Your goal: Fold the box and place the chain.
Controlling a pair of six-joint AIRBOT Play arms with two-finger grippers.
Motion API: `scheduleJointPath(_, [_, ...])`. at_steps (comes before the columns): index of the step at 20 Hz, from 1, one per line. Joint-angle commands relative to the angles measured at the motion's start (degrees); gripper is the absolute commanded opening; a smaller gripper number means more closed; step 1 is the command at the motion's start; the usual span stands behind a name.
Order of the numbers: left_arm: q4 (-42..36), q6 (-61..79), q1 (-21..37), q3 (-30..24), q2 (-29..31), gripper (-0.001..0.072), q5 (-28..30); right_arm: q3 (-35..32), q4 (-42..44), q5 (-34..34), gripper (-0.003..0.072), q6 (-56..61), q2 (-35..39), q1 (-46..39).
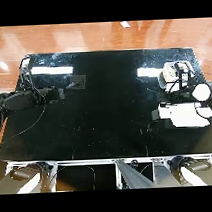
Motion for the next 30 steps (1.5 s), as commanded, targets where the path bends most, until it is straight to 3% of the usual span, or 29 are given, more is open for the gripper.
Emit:
scheduleJointPath(1, [0.3,0.0,0.1,0.0,0.0,0.0022,-0.1,0.0,-0.7,0.7,0.0028,0.0,0.0,-0.2])
scheduleJointPath(6, [0.6,0.0,0.1,0.0,-0.3,0.0027,1.1,0.0,-0.2,1.9,0.003,0.0,0.0,-0.6])
scheduleJointPath(7, [0.0,0.0,0.0,0.0,-0.3,0.0188,1.6,0.0,-0.2,2.8,0.0065,0.0,0.0,-0.6])
scheduleJointPath(8, [-0.3,0.0,-0.2,0.0,-0.3,0.0553,2.4,0.0,-0.1,4.2,0.0507,0.0,0.0,-0.6])
scheduleJointPath(9, [-0.9,-0.1,-0.6,0.0,-0.3,0.0628,4.0,-0.1,0.3,5.6,0.072,0.0,-0.1,-0.6])
scheduleJointPath(12, [-2.5,-0.2,-1.8,0.0,-0.3,0.0621,8.7,0.4,3.0,7.7,0.072,0.0,-0.1,-1.0])
scheduleJointPath(14, [-2.7,-0.2,-2.3,0.0,-0.3,0.0621,8.9,2.3,2.8,10.0,0.072,0.0,-0.1,-5.5])
scheduleJointPath(17, [-2.7,-0.2,-2.3,0.0,-0.3,0.0621,8.8,5.2,2.9,10.4,0.072,-4.9,-0.1,-21.5])
scheduleJointPath(20, [-3.0,-0.5,-2.3,0.0,-0.3,0.0621,8.6,5.4,3.5,6.4,0.072,-10.0,-0.5,-41.0])
scheduleJointPath(24, [-3.2,-1.6,-2.3,0.0,-0.3,0.0621,7.5,6.6,17.5,3.1,0.072,-23.5,-6.6,-64.1])
scheduleJointPath(30, [-4.9,-1.7,-2.3,0.0,-0.3,0.0621,2.5,14.4,18.8,12.0,0.072,-34.4,-20.0,-73.0])
